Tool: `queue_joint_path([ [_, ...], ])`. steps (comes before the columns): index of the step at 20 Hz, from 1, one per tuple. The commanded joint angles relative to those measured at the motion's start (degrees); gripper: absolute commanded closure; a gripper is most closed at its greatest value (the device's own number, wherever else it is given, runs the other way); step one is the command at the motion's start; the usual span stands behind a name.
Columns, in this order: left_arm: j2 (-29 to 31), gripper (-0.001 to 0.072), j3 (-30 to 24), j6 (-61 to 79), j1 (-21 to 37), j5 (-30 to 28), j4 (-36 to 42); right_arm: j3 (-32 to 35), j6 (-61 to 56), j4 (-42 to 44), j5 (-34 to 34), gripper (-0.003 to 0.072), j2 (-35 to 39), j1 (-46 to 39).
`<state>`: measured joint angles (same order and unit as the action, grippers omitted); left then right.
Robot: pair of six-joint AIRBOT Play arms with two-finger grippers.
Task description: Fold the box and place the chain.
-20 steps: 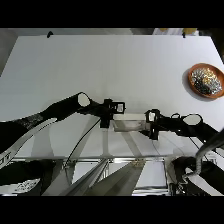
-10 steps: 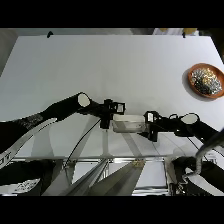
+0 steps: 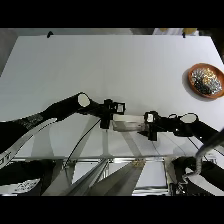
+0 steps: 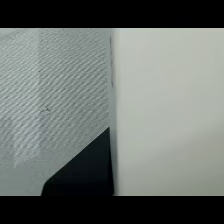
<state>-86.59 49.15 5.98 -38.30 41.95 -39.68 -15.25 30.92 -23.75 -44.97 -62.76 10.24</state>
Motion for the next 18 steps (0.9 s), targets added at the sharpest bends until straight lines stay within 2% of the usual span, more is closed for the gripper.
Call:
queue_joint_path([
  [1, 0.0, 0.0696, 0.0, 0.0, 0.0, -0.11, 0.0, 0.02, 1.16, 0.55, 0.28, 0.019, -0.33, 0.04],
  [3, 0.0, 0.0696, 0.0, 0.0, 0.0, -0.11, 0.0, 0.02, 1.16, 0.59, 0.44, 0.0312, -0.33, 0.04],
  [5, 0.0, 0.0696, 0.0, 0.0, 0.0, -0.11, 0.0, 0.02, 1.14, 0.63, 0.59, 0.0371, -0.33, 0.04],
  [18, 0.0, 0.0696, 0.0, 0.0, 0.0, -0.11, 0.0, 0.02, 1.05, 0.0, 0.63, 0.0368, -0.33, 0.04],
])
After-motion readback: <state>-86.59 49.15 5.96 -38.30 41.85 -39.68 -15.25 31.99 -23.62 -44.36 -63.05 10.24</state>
